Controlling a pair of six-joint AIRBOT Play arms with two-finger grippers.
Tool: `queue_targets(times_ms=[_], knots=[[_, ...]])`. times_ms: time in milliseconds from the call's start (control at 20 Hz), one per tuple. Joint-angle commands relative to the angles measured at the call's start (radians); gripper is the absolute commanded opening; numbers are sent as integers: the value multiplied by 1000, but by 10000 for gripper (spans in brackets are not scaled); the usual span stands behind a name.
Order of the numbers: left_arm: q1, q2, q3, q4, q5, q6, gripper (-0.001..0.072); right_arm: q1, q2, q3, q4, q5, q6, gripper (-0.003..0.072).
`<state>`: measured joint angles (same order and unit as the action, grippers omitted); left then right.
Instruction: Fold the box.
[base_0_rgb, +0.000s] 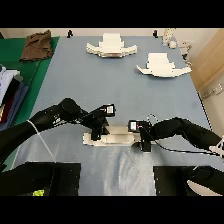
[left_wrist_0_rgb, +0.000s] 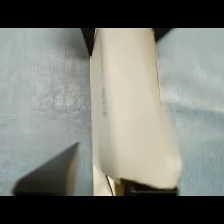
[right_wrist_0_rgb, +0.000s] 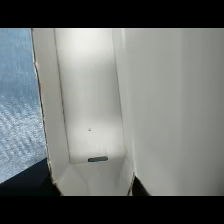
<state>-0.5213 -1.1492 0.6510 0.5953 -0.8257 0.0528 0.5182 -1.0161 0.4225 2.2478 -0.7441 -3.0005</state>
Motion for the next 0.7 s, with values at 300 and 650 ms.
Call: queue_targets(times_ms=[300,650], knots=[[51,93,62,216,-69,-427,357,0,-1,0,0,3,0,444],[55,196,36,225,-447,-947,13,0,-1,0,0,2,0,444]])
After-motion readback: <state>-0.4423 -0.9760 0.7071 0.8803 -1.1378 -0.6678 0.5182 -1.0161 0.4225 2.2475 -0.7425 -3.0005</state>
